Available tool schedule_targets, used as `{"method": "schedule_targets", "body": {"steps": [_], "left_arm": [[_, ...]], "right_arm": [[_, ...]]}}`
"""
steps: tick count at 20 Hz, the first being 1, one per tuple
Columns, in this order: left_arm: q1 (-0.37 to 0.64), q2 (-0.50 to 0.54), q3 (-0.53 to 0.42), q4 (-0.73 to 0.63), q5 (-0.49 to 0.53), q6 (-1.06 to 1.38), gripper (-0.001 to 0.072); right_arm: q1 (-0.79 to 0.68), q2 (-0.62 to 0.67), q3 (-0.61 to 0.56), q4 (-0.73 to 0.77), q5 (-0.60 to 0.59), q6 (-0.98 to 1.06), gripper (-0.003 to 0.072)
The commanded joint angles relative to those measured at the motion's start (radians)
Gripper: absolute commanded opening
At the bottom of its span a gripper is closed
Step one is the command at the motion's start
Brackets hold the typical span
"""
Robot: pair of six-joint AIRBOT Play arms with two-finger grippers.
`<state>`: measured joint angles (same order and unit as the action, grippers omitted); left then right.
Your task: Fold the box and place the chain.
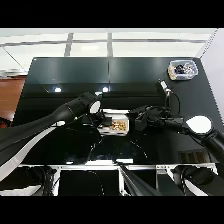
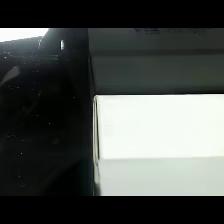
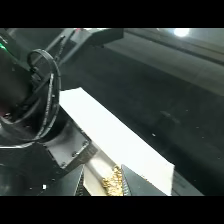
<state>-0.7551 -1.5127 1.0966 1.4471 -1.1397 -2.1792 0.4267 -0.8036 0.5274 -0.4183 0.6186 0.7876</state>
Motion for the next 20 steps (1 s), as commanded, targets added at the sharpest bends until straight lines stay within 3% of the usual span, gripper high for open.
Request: {"method": "schedule_targets", "body": {"steps": [1, 2, 5, 9, 10, 12, 14, 16, 18, 20], "left_arm": [[-0.002, 0.013, 0.016, 0.001, -0.05, -0.025, 0.0328], [-0.002, 0.03, 0.017, 0.002, -0.052, -0.029, 0.0497], [-0.002, 0.127, 0.014, 0.046, -0.086, 0.016, 0.0511], [0.023, 0.319, -0.037, 0.262, -0.181, 0.112, 0.0509], [0.064, 0.374, -0.079, 0.314, -0.181, 0.113, 0.0507], [0.206, 0.452, -0.177, 0.293, -0.144, 0.164, 0.05], [0.399, 0.471, -0.27, 0.098, -0.062, 0.288, 0.05], [0.568, 0.455, -0.353, -0.244, 0.056, 0.623, 0.05], [0.663, 0.443, -0.41, -0.508, 0.135, 1.136, 0.0501], [0.686, 0.436, -0.426, -0.589, 0.134, 1.46, 0.0509]], "right_arm": [[-0.007, 0.001, 0.001, -0.029, 0.018, 0.002, 0.0282], [-0.007, 0.001, 0.001, -0.029, 0.024, 0.002, 0.0283], [-0.016, 0.001, 0.001, -0.029, 0.024, 0.002, 0.0283], [-0.108, 0.001, 0.001, -0.076, 0.038, 0.032, 0.0282], [-0.136, 0.001, 0.001, -0.09, 0.049, 0.044, 0.0282], [-0.179, 0.001, 0.001, -0.119, 0.069, 0.066, 0.0282], [-0.196, 0.001, 0.001, -0.137, 0.074, 0.069, 0.0282], [-0.196, 0.001, 0.001, -0.137, 0.072, 0.069, 0.0282], [-0.196, 0.001, 0.001, -0.137, 0.073, 0.069, 0.0282], [-0.196, 0.001, 0.001, -0.137, 0.077, 0.069, 0.0282]]}}
